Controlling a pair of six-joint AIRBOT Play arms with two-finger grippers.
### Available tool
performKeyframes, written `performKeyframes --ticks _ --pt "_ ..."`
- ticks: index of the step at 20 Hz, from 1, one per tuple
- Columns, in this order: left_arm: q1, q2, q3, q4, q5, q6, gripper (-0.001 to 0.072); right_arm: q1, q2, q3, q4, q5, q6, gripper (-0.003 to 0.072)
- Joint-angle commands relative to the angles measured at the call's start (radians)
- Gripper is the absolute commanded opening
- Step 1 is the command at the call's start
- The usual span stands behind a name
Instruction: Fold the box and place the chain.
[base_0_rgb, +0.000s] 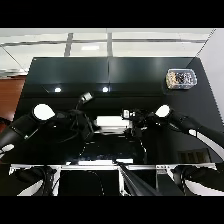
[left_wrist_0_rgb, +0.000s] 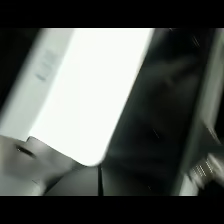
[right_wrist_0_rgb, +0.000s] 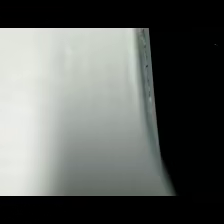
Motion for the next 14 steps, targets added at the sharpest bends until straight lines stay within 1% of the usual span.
performKeyframes --ticks 1,2,3,6,8,9,11,12,14 --pt "0.001 -0.010 -0.019 -0.172 0.397 0.075 0.0032 0.001 0.000 0.000 0.001 0.000 -0.001 0.0222" --pt "0.001 -0.018 -0.008 -0.184 0.456 0.085 0.0031 0.001 0.000 0.000 0.001 0.000 -0.001 0.0222" --pt "0.006 -0.043 0.019 -0.164 0.459 0.085 0.0031 0.001 0.000 0.000 0.001 0.000 -0.001 0.0222" --pt "0.020 -0.166 0.131 -0.054 0.321 0.076 0.0029 0.001 0.000 0.000 0.001 0.000 -0.001 0.0222" --pt "0.023 -0.244 0.193 0.024 0.265 -0.034 0.0029 0.001 0.000 0.000 0.001 0.000 0.000 0.0222" --pt "0.024 -0.282 0.219 0.055 0.200 -0.058 0.0030 0.001 0.000 0.000 0.001 0.000 -0.001 0.0222" --pt "0.024 -0.348 0.248 0.090 0.061 -0.058 0.0029 0.001 0.000 0.000 0.001 0.000 -0.001 0.0222" --pt "0.024 -0.376 0.252 0.099 0.016 -0.057 0.0029 0.001 0.000 0.000 0.001 0.000 -0.001 0.0222" --pt "0.024 -0.415 0.252 0.098 -0.024 -0.058 0.0030 0.001 0.000 0.000 0.001 0.000 -0.001 0.0222"
